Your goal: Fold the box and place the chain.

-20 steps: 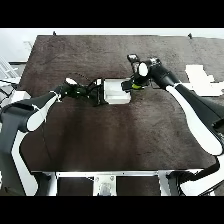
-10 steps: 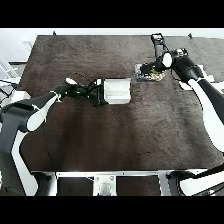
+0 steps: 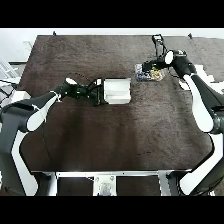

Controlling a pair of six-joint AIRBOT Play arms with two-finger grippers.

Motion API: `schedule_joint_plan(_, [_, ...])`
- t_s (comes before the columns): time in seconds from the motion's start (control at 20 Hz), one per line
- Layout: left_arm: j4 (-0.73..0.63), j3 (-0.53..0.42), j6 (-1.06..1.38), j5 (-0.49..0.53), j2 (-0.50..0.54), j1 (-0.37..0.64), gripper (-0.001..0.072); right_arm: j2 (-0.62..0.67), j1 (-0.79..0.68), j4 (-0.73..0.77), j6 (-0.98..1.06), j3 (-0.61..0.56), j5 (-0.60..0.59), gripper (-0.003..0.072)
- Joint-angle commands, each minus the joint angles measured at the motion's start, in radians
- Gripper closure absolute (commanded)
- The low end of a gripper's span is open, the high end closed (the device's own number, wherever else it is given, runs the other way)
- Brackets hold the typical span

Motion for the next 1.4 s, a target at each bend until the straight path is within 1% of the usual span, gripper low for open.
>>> schedule_joint_plan(0.0, [0.000, 0.000, 0.000, 0.000, 0.000, 0.000, 0.0166, -0.104, -0.005, 0.060, -0.063, 0.137, 0.137, 0.0240])
schedule_joint_plan(0.25, [0.000, 0.000, 0.000, 0.001, 0.000, 0.000, 0.0166, -0.138, -0.004, 0.084, -0.070, 0.160, 0.161, 0.0250])
schedule_joint_plan(0.5, [0.000, 0.000, 0.000, 0.001, 0.000, 0.000, 0.0166, -0.146, -0.002, 0.080, -0.069, 0.167, 0.229, 0.0265])
schedule_joint_plan(0.7, [0.000, 0.000, 0.000, 0.001, 0.000, 0.000, 0.0166, -0.149, -0.001, 0.018, -0.065, 0.167, 0.232, 0.0292])
schedule_joint_plan(0.8, [0.000, 0.000, 0.000, 0.001, 0.000, 0.000, 0.0166, -0.149, -0.001, 0.018, -0.065, 0.167, 0.232, 0.0295])
schedule_joint_plan(0.95, [0.000, 0.000, 0.000, 0.001, 0.000, 0.000, 0.0166, -0.150, -0.001, 0.015, -0.060, 0.167, 0.236, 0.0330])
schedule_joint_plan(1.1, [0.000, 0.000, 0.000, 0.001, 0.000, 0.000, 0.0166, -0.151, 0.003, 0.015, -0.050, 0.168, 0.239, 0.0329])
schedule_joint_plan(1.3, [0.000, 0.000, 0.000, 0.001, 0.000, 0.000, 0.0166, -0.135, 0.007, 0.016, -0.027, 0.210, 0.229, 0.0335])
schedule_joint_plan(1.35, [0.000, 0.000, 0.000, 0.001, 0.000, 0.000, 0.0166, -0.125, 0.007, 0.016, -0.024, 0.215, 0.217, 0.0401])
